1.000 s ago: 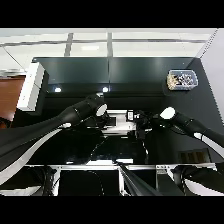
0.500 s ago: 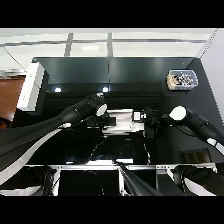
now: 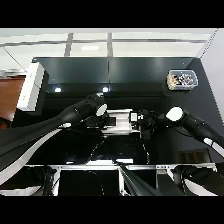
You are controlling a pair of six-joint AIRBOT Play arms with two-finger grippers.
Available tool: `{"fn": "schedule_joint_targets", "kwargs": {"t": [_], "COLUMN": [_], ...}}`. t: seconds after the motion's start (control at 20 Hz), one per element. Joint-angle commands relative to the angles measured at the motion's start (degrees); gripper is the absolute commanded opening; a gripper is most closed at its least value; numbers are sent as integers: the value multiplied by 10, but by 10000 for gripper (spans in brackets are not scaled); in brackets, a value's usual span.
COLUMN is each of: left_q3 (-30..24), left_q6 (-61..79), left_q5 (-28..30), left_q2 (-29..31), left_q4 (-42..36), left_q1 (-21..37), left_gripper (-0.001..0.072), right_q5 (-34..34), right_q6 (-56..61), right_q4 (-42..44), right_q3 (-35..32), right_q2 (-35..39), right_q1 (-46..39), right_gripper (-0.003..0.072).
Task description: Fold the box and place the chain.
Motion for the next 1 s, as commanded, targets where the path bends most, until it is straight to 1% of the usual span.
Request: {"fn": "schedule_joint_targets", "kwargs": {"t": [0.0, 0.05, 0.3, 0.35, 0.45, 0.55, 0.65, 0.75, 0.8, 0.85, 0.95], "left_q3": [1, 1, 1, 1, 1, 1, 1, 1, 1, 1, 1], "left_q6": [-1, -1, -1, -1, -1, -1, -1, -1, -1, -1, -1], "left_q5": [5, 5, 6, 6, 7, 7, 7, 9, 9, 9, 9], "left_q2": [0, 0, 0, 0, 0, 0, 0, 0, 0, 0, 0], "left_q4": [-2, -2, -2, -2, -2, -2, -2, -2, -2, -2, -2], "left_q1": [0, 0, 0, 0, 0, 0, 0, 0, 0, 0, 0], "left_gripper": [29, 29, 29, 29, 29, 29, 29, 29, 29, 29, 29], "right_q5": [-30, -31, -31, -30, -25, -2, 34, 41, 27, 8, -17], "right_q6": [-6, -6, -4, 9, 57, 108, 121, 121, 121, 121, 118], "right_q4": [55, 65, 63, 43, -38, -104, -121, -122, -122, -121, -121], "right_q3": [0, 0, 1, 1, 1, 1, 1, 0, 0, 0, 0], "right_q2": [-18, -22, -22, -17, -1, 21, 36, 35, 35, 35, 33], "right_q1": [21, 23, 24, 24, 20, 11, 1, -7, -7, -7, -7], "right_gripper": [117, 118, 126, 126, 126, 126, 126, 139, 352, 543, 553]}}
